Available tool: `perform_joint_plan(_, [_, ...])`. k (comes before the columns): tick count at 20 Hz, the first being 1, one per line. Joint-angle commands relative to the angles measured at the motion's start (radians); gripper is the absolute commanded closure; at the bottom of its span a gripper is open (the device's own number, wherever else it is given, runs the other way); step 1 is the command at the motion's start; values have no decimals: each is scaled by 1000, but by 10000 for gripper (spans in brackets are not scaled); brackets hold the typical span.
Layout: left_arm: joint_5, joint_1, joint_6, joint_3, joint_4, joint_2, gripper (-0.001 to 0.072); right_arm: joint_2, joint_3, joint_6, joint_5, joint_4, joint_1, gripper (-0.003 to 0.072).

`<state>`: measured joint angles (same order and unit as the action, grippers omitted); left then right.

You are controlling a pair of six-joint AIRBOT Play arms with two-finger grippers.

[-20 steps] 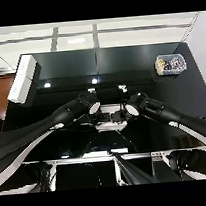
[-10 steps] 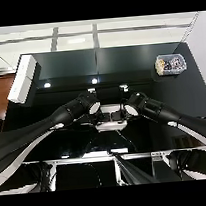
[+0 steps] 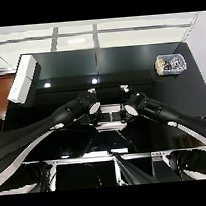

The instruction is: Fold the box and place the chain.

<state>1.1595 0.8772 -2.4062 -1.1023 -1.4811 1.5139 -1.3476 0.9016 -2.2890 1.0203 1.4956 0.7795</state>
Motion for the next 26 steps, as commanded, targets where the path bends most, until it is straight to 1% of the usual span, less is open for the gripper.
perform_joint_plan(1, [-3,-1,1,0,-2,0,685,0,1,-1,0,-2,1,546])
perform_joint_plan(2, [-3,-1,1,0,-3,0,685,0,1,-5,0,-2,1,438])
perform_joint_plan(3, [-3,-1,1,0,-2,0,685,0,1,-5,0,-2,1,414])
perform_joint_plan(6, [-3,-1,1,0,-2,0,685,0,1,-5,0,-2,1,417])
perform_joint_plan(8, [-3,-1,1,0,-2,0,685,0,1,-5,4,-2,1,676])
perform_joint_plan(11, [-3,-1,1,0,-2,0,685,0,1,-5,6,-3,1,674])
perform_joint_plan(12, [-3,-1,1,0,-2,0,685,1,1,-5,6,-2,1,638])
perform_joint_plan(13, [-3,-1,1,0,-2,0,685,3,1,-5,10,-2,0,431])
perform_joint_plan(14, [-3,-1,1,0,-2,0,685,9,1,-4,15,0,0,303])
perform_joint_plan(17, [-3,-1,1,0,-2,0,685,64,3,35,37,5,0,301])
perform_joint_plan(19, [-2,-1,1,0,-2,0,685,145,6,97,35,19,0,301])
perform_joint_plan(20, [-2,-1,1,0,-2,0,685,201,8,108,22,68,0,301])
perform_joint_plan(22, [-2,-1,1,0,-2,0,685,342,8,106,1,219,-1,301])
perform_joint_plan(24, [-3,-1,1,0,-2,0,685,463,8,107,14,425,-4,301])
perform_joint_plan(26, [-3,-1,1,0,-3,0,685,522,8,108,49,617,-37,301])
